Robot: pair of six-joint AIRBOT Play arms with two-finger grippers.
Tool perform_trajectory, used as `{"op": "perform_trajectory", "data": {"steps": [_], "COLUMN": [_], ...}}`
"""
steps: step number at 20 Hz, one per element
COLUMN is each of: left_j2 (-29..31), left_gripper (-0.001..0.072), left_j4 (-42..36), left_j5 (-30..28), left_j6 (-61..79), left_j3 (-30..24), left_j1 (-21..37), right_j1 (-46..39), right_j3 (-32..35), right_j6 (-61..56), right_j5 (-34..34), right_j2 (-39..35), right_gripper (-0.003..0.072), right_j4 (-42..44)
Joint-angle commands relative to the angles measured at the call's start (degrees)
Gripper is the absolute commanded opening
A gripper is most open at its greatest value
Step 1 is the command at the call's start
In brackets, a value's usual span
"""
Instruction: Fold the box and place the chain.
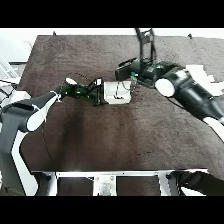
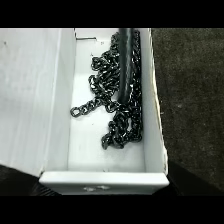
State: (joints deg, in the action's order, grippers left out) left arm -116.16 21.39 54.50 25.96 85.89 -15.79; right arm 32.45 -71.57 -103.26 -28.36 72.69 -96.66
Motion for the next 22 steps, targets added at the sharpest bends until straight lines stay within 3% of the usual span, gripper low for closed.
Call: {"op": "perform_trajectory", "data": {"steps": [1, 5, 6, 7, 8, 15, 22], "left_j2": [0.0, 0.0, 0.0, 0.0, 0.0, 0.0, 0.0], "left_gripper": [0.0544, 0.0544, 0.0543, 0.0544, 0.0544, 0.0543, 0.0543], "left_j4": [0.0, 0.0, 0.0, 0.0, 0.0, 0.0, 0.0], "left_j5": [0.0, 0.0, 0.0, 0.0, 0.0, 0.0, 0.0], "left_j6": [0.0, 0.0, 0.0, 0.0, 0.0, 0.0, 0.0], "left_j3": [0.0, 0.0, 0.0, 0.0, 0.0, 0.0, 0.0], "left_j1": [0.0, 0.0, 0.0, 0.0, 0.0, 0.0, 0.0], "right_j1": [-0.5, -0.9, -0.9, -1.1, -1.7, -12.7, -20.3], "right_j3": [0.9, 3.1, 3.1, 3.1, 3.1, 3.1, 1.7], "right_j6": [0.0, -0.1, 0.0, 0.0, 0.0, -1.9, -2.9], "right_j5": [1.8, 1.8, 1.8, 1.8, 1.8, -0.5, 1.9], "right_j2": [6.9, 13.1, 14.5, 15.3, 15.7, 10.4, 19.5], "right_gripper": [0.001, 0.0013, 0.0113, 0.0374, 0.0559, 0.0559, 0.0555], "right_j4": [0.7, 0.7, 0.6, 0.6, 0.4, 0.6, 5.4]}}
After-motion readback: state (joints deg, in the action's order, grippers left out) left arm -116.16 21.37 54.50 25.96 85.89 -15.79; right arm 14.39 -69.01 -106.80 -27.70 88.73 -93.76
